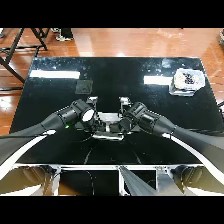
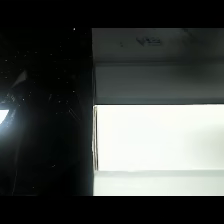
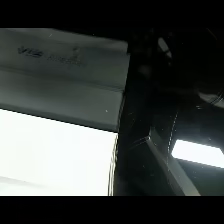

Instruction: Fold the box and place the chain.

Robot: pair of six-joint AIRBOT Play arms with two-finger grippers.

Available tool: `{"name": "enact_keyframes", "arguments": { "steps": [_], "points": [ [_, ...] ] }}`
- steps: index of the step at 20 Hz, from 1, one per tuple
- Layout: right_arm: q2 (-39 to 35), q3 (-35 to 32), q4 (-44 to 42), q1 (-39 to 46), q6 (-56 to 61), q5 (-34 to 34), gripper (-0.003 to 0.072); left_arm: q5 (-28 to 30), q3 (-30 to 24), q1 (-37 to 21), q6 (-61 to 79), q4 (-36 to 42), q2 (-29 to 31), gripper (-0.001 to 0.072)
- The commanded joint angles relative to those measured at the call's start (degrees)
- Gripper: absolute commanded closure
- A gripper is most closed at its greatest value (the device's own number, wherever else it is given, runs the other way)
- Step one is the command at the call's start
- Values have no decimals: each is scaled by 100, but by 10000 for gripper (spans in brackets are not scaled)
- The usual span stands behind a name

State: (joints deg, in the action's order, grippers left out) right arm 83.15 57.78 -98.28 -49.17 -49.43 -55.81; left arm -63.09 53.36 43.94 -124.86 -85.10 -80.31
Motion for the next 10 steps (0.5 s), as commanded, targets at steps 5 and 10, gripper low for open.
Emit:
{"name": "enact_keyframes", "arguments": {
  "steps": [5, 10],
  "points": [
    [0, 4, -66, -96, -31, 120, 304, 4, 2, -4, 11, 4, -2, 688],
    [-2, 4, -61, -96, -26, -157, 305, 4, 2, -4, 13, -7, -2, 688]
  ]
}}
